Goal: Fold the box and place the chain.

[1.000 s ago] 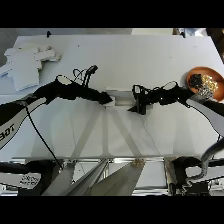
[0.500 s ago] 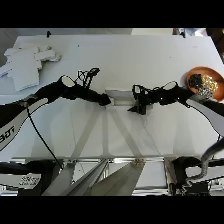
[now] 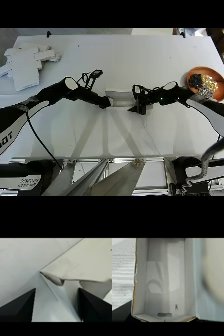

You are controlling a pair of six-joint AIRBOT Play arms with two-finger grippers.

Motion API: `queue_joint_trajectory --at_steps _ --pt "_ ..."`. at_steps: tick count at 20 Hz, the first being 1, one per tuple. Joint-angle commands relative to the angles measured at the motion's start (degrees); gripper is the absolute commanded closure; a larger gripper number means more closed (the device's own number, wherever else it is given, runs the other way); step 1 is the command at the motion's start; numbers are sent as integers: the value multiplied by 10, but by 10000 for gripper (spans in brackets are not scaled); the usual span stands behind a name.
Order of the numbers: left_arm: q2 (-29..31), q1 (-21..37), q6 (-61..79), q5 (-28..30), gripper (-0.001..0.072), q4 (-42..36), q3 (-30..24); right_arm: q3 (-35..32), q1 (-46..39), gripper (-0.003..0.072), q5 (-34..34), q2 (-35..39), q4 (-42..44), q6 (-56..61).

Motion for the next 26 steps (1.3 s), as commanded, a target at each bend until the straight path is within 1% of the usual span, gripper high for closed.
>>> queue_joint_trajectory --at_steps 1,5,9,11,14,17,18,21,23,24,26 --pt "20 -12 -42 16 139 50 2 0 0 284 0 0 0 0" --pt "24 -31 -68 33 140 58 2 0 0 284 0 0 0 0" --pt "24 -69 -131 60 145 106 2 0 0 284 0 0 0 0" --pt "24 -83 -209 70 152 157 2 0 0 284 0 0 0 0" --pt "24 -97 -353 48 154 277 12 0 0 284 0 0 0 0" --pt "24 -104 -445 32 161 337 28 0 0 284 0 0 0 0" --pt "24 -106 -466 33 214 344 33 0 0 284 0 0 0 0" --pt "24 -114 -522 35 218 347 47 0 0 284 0 0 0 0" --pt "24 -121 -565 27 264 347 54 0 0 284 0 0 0 0" --pt "24 -127 -591 23 275 347 56 0 0 284 0 0 0 0" --pt "24 -141 -594 26 275 351 59 0 0 284 0 0 0 0"
